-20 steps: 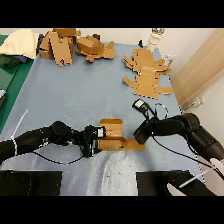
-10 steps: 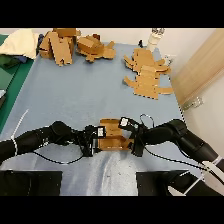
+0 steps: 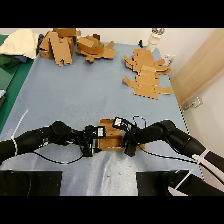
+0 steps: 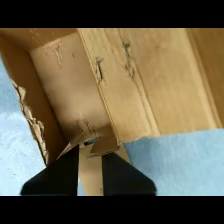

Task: Fold the box.

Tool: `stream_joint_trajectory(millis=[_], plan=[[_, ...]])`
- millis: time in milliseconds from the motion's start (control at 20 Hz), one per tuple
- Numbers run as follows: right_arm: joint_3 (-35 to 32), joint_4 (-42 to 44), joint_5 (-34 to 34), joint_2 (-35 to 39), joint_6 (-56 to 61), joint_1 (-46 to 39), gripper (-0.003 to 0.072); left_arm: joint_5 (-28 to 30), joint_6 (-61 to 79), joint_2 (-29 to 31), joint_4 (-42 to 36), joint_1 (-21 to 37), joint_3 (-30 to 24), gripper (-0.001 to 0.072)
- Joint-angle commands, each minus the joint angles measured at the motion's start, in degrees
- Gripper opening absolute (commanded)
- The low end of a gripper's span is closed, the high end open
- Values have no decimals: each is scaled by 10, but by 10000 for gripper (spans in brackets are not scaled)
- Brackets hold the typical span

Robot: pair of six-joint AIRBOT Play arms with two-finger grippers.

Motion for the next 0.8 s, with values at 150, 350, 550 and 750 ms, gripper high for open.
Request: stream_joint_trajectory(millis=[150,350,550,750], plan=[[0,43,6,-4,0,1,151,0,0,0,0,0,0,484],[0,66,14,-19,0,1,158,0,0,0,0,0,0,484],[0,94,13,-36,0,1,194,-1,0,0,0,0,0,484],[0,94,6,-34,0,1,495,-2,0,0,0,0,0,484]])
